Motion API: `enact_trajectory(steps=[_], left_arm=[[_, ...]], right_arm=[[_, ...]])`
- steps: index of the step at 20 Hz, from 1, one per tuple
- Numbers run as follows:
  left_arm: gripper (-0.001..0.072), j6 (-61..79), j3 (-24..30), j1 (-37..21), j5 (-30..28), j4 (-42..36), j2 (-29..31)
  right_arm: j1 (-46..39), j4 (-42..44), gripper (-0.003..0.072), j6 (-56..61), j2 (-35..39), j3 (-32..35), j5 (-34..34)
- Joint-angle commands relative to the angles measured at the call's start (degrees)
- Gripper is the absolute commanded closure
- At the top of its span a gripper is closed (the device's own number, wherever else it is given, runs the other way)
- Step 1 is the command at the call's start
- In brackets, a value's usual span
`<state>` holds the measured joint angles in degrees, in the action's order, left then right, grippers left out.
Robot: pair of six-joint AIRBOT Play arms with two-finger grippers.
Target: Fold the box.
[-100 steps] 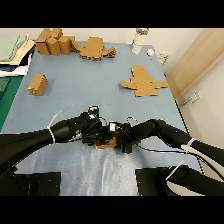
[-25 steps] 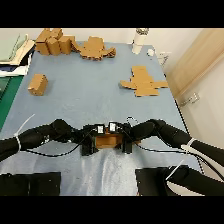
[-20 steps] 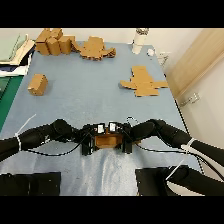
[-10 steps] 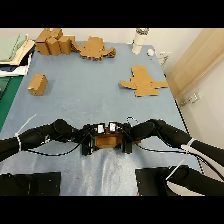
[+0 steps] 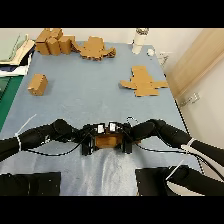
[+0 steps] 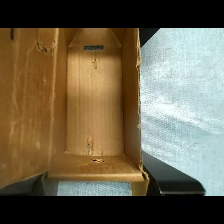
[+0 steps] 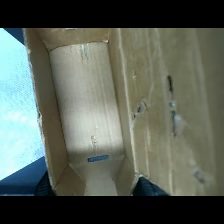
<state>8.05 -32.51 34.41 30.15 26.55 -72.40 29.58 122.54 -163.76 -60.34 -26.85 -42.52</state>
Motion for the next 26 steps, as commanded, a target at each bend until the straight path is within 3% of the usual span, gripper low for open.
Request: enact_trajectory(steps=[1, 4, 5, 6, 16, 19, 23, 26], left_arm=[[0.0236, 0.0, 0.0, 0.0, 0.0, 0.0, 0.0], [0.0236, 0.0, 0.0, 0.0, 0.0, 0.0, 0.0], [0.0236, 0.0, 0.0, 0.0, 0.0, 0.0, 0.0], [0.0236, 0.0, 0.0, 0.0, 0.0, 0.0, 0.0], [0.0236, 0.0, 0.0, 0.0, 0.0, 0.0, 0.0], [0.0236, 0.0, 0.0, 0.0, 0.0, 0.0, 0.0], [0.0236, 0.0, 0.0, 0.0, 0.0, 0.0, 0.0], [0.0236, 0.0, 0.0, 0.0, 0.0, 0.0, 0.0]], right_arm=[[0.0, 0.1, 0.018, 0.0, 0.0, 0.0, 0.0], [0.0, 0.3, 0.0173, 0.0, 0.1, 0.0, -0.2], [0.0, 0.3, -0.0019, 0.4, 0.0, -0.3, 0.3], [-0.2, -0.2, -0.0034, 2.8, 0.2, -0.7, -0.5], [-0.5, -12.4, -0.0034, 23.0, 13.7, -1.3, -11.2], [-0.4, -9.8, -0.0026, 35.8, 18.7, -1.3, -15.9], [-0.4, -0.2, -0.0018, 55.5, 20.7, -1.3, -16.1], [-0.4, 2.2, -0.0018, 62.5, 20.7, -1.3, -16.0]])
